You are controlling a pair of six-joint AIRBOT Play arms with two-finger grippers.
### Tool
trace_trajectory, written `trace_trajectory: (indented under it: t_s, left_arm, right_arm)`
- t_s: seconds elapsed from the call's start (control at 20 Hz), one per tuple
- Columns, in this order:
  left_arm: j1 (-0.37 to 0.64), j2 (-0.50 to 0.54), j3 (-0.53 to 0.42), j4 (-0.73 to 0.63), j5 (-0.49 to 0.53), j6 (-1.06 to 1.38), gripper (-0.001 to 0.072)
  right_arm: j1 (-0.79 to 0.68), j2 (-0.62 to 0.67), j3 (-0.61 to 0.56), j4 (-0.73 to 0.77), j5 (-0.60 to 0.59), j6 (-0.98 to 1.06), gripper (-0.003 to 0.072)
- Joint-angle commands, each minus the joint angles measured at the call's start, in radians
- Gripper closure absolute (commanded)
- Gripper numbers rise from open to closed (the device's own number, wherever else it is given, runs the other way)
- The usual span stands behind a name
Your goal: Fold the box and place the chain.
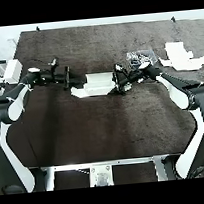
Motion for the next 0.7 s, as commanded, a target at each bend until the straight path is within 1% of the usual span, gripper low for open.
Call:
trace_trajectory:
  t_s: [0.0, 0.1, 0.15, 0.3, 0.4, 0.5, 0.65]
  left_arm:
    - [0.027, 0.001, 0.077, 0.003, -0.152, -0.06, 0.0692]
    - [0.018, 0.001, 0.125, -0.002, -0.208, -0.133, 0.0693]
    - [0.013, 0.006, 0.142, -0.004, -0.206, -0.199, 0.0696]
    - [-0.005, 0.087, 0.11, 0.04, -0.101, -0.28, 0.0697]
    - [-0.023, 0.171, 0.057, 0.084, -0.016, -0.281, 0.0697]
    - [-0.049, 0.259, -0.021, 0.115, 0.097, -0.282, 0.0697]
    - [-0.11, 0.392, -0.192, 0.121, 0.267, -0.23, 0.0697]
  right_arm:
    - [0.0, 0.0, 0.0, 0.0, 0.001, 0.0, 0.0102]
    - [0.0, 0.0, 0.0, 0.0, 0.0, 0.0, 0.0102]
    - [0.0, 0.0, 0.0, 0.0, 0.0, 0.0, 0.0102]
    - [0.0, 0.0, 0.0, 0.0, 0.0, 0.0, 0.0102]
    - [0.0, 0.0, 0.0, 0.0, 0.0, 0.0, 0.0102]
    - [0.0, 0.0, 0.0, 0.0, 0.0, 0.0, 0.0102]
    - [0.0, 0.0, 0.0, 0.0, 0.0, 0.0, 0.0102]
